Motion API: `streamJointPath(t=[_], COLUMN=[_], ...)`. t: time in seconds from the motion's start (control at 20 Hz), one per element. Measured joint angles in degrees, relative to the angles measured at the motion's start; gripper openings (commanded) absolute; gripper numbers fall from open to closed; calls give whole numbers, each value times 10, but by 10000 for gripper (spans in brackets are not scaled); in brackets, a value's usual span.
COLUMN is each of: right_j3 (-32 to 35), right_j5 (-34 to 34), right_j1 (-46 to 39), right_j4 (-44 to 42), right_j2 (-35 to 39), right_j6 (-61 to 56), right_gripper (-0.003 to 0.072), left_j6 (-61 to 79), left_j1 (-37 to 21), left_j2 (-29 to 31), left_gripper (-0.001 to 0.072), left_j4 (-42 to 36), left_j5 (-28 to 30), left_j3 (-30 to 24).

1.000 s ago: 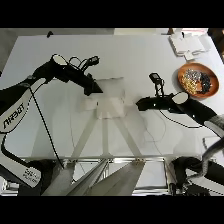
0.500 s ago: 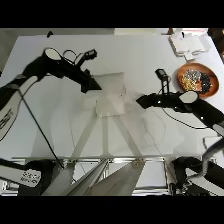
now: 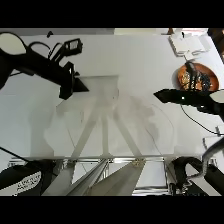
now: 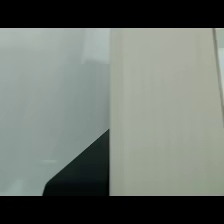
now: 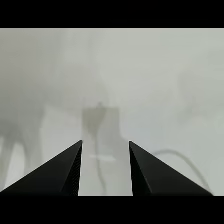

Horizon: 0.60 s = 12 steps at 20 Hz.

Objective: Fold the box and place the chain.

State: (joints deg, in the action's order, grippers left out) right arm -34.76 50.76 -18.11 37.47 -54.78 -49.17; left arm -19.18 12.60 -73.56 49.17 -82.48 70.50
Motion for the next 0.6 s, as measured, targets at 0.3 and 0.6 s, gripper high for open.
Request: streamJointPath(t=[0.3,0.6], right_j3=[0,0], right_j5=[33,38], right_j1=[-60,-70], right_j4=[3,4], right_j2=[13,15], right_j6=[-1,-1], right_gripper=[296,296], left_j6=[134,232], left_j1=[0,0], left_j2=[-64,-165], left_gripper=[4,3], left_j4=[-87,-197], left_j5=[103,167], left_j3=[-83,-96])
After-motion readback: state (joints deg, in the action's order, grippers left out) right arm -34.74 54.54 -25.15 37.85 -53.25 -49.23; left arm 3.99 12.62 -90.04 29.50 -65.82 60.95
